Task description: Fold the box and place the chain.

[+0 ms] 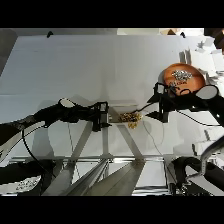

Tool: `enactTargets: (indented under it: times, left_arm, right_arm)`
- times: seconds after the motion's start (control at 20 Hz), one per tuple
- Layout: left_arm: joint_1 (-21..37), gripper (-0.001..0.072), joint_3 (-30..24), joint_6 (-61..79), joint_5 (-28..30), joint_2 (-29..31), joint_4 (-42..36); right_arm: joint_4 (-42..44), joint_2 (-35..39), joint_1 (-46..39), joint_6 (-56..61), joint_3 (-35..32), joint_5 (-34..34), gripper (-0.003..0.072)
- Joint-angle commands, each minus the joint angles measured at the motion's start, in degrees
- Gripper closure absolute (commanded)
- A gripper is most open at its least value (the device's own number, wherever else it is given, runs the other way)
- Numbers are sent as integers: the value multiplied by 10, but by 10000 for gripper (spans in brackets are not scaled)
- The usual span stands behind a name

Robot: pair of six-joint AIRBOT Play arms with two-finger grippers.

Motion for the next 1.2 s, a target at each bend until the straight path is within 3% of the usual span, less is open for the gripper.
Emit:
enactTargets:
  times: [0.0,0.4,0.75,0.9,1.05,1.15]
  left_arm:
    - [0,497,0,0,0,0,0]
    - [0,497,0,0,0,0,0]
    - [0,497,0,0,0,0,0]
    - [0,497,0,0,0,0,0]
    - [0,497,0,0,0,0,0]
    - [0,497,0,0,0,0,0]
  right_arm:
    - [2,-72,-8,-62,-1,-3,11]
    - [8,-99,42,-75,-1,-23,-33]
    - [76,-123,49,-105,-1,-56,-28]
    - [76,-146,49,-134,-1,-54,191]
    - [76,-149,49,-193,-1,-28,533]
    - [75,-148,49,-206,-1,-18,657]
